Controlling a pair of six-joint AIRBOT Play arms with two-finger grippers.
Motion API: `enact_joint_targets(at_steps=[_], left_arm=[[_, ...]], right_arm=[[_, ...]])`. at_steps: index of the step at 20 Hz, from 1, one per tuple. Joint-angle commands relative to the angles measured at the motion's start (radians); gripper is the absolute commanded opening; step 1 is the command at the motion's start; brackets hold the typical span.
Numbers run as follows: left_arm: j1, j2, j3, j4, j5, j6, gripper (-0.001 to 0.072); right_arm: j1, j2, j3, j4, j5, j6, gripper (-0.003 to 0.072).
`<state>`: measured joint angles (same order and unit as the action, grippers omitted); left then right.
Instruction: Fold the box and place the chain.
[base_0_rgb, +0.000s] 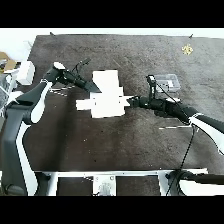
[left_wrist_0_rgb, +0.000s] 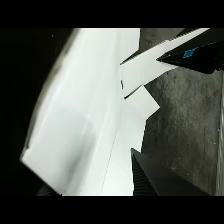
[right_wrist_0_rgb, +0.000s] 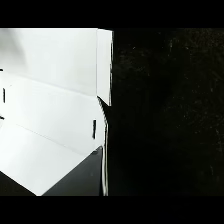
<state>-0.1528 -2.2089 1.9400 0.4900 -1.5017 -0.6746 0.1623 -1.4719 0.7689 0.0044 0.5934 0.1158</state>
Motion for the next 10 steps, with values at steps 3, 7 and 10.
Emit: enact_joint_targets(at_steps=[3, 7, 10], left_arm=[[-0.002, -0.019, 0.004, -0.019, -0.034, 0.001, 0.0394], [0.0, -0.019, 0.003, -0.015, -0.039, 0.0, 0.0009], [0.0, -0.019, 0.003, -0.014, -0.044, 0.005, 0.0012]], right_arm=[[0.0, 0.001, 0.001, 0.001, 0.001, -0.001, 0.0003], [0.0, 0.001, 0.001, 0.001, 0.001, -0.001, 0.0003], [0.0, 0.001, 0.001, 0.001, 0.001, -0.001, 0.0004]])
